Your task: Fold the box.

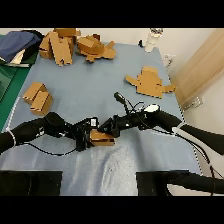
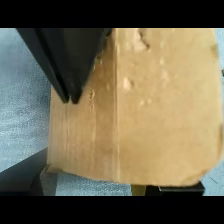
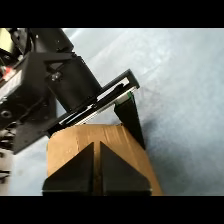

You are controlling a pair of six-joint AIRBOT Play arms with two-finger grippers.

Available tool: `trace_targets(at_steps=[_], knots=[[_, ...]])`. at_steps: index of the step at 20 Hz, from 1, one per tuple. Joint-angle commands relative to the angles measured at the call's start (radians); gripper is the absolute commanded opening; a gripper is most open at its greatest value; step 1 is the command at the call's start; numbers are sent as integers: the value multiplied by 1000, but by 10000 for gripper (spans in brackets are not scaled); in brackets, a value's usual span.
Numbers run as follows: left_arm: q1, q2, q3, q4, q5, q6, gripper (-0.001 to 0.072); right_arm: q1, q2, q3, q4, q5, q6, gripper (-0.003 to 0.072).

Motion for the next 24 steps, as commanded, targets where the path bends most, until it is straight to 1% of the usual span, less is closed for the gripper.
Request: trace_targets(at_steps=[1,3,4,5,7,8,14,17,20,22,23,24], knots=[[0,1,0,0,-2,0,232,100,105,-51,-48,-256,-85,98],[0,1,0,0,-3,0,232,159,103,-51,-122,-344,-85,106],[0,1,0,0,-2,0,232,189,102,-50,-171,-379,-85,159],[0,1,0,0,-1,0,232,212,102,-49,-221,-402,-85,177],[0,1,0,0,-2,0,232,243,103,-47,-288,-425,-87,176],[0,1,0,0,-2,0,232,247,102,-45,-282,-433,-92,175],[0,1,0,0,-2,0,232,249,108,-34,-268,-432,-93,174],[0,1,0,0,-2,0,232,251,167,-33,-368,-430,-93,174],[0,1,0,0,-3,0,232,251,278,-33,-494,-413,-93,174],[0,1,0,0,-2,0,232,251,336,-34,-595,-348,-92,178],[0,1,0,0,-2,0,231,251,348,-34,-632,-297,-92,245],[0,1,0,0,-2,0,232,251,349,-35,-656,-251,-92,368]])
